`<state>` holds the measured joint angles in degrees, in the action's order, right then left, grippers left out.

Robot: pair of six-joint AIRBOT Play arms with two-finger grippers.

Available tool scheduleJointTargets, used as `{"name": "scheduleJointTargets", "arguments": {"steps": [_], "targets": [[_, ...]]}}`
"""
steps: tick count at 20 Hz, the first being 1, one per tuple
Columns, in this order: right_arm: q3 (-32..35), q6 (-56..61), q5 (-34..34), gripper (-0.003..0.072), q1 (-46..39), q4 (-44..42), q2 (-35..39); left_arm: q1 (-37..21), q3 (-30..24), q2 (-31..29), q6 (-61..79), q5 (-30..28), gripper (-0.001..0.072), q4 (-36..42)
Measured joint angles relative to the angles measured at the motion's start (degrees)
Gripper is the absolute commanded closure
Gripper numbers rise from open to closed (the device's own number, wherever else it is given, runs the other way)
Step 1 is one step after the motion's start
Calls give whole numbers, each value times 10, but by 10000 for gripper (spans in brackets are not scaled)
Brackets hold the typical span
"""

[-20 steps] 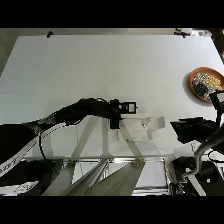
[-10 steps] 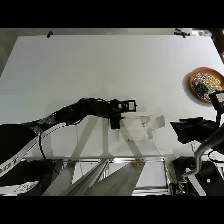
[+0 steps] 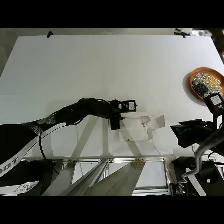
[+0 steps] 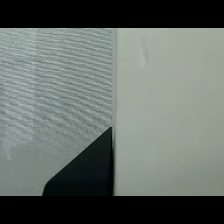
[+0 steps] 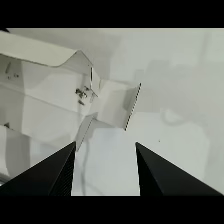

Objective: Fold the box and place the chain.

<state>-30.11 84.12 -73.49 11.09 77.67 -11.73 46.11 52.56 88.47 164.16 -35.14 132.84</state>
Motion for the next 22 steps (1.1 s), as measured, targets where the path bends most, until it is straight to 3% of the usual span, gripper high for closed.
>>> {"name": "scheduleJointTargets", "arguments": {"steps": [11, 12, 14, 22], "targets": [[0, -102, -43, 264, 0, 0, 0, 0, 0, 0, 0, -2, 699, 0], [0, -128, -54, 196, 0, -1, 0, 0, 0, 0, 0, -2, 699, 0], [0, -190, -78, -19, 0, -10, 0, 0, 0, 0, 0, -2, 699, 0], [30, -484, -101, -26, 3, -116, -9, 0, 0, 0, 0, -2, 699, 0]]}}
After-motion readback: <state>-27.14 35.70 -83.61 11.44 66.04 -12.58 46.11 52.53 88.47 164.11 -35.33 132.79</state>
